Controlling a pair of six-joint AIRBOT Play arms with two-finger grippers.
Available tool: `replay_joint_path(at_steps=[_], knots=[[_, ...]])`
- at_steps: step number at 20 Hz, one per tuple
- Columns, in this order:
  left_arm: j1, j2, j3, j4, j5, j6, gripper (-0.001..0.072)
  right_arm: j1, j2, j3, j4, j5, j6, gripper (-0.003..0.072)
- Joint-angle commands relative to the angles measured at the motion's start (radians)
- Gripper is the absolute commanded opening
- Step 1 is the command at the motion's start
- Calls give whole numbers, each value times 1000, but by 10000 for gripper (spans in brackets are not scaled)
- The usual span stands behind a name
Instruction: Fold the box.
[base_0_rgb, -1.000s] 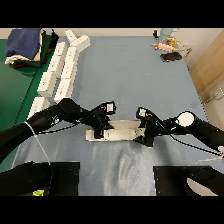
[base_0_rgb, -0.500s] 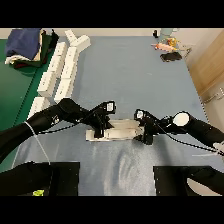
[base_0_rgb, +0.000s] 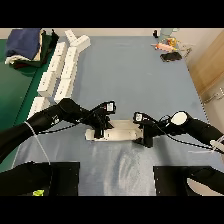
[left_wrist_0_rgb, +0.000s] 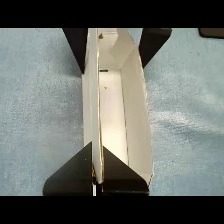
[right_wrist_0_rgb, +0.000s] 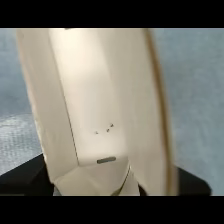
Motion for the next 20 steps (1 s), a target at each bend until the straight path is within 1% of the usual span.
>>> replay_joint_path(at_steps=[1,9,16,18,20], knots=[[0,0,1,0,5,0,14,0,0,0,29,76,-6,700],[0,0,1,0,5,0,14,0,0,-1,39,55,25,701],[0,0,1,0,5,0,14,0,0,-18,7,44,0,702],[0,0,1,0,5,0,14,0,0,-30,7,21,-39,701],[0,0,1,0,5,0,14,0,0,-43,8,-29,-89,701]])
